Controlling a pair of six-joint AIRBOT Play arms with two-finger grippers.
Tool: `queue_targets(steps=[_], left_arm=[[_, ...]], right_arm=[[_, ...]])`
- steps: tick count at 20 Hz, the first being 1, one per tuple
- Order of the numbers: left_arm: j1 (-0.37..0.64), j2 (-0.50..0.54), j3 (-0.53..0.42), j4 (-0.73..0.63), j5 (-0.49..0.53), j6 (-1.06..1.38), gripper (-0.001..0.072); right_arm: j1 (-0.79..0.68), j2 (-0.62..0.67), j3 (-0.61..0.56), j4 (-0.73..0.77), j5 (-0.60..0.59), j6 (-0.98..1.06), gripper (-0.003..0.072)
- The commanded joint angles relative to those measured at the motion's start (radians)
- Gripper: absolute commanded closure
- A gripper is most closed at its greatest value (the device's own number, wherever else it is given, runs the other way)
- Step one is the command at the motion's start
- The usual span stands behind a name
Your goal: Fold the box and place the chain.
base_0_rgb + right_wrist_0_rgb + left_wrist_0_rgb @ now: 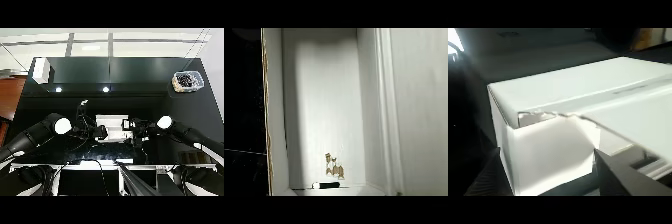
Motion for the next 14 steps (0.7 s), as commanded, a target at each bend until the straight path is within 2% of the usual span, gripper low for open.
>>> queue_targets(steps=[1, 14], left_arm=[[0.001, -0.002, 0.001, 0.022, 0.062, -0.014, -0.0004], [0.001, -0.064, 0.001, -0.001, 0.089, -0.031, -0.0004]], right_arm=[[0.000, 0.000, 0.000, 0.000, 0.000, 0.000, 0.0451], [0.000, 0.000, 0.000, 0.000, 0.000, 0.000, 0.0451]])
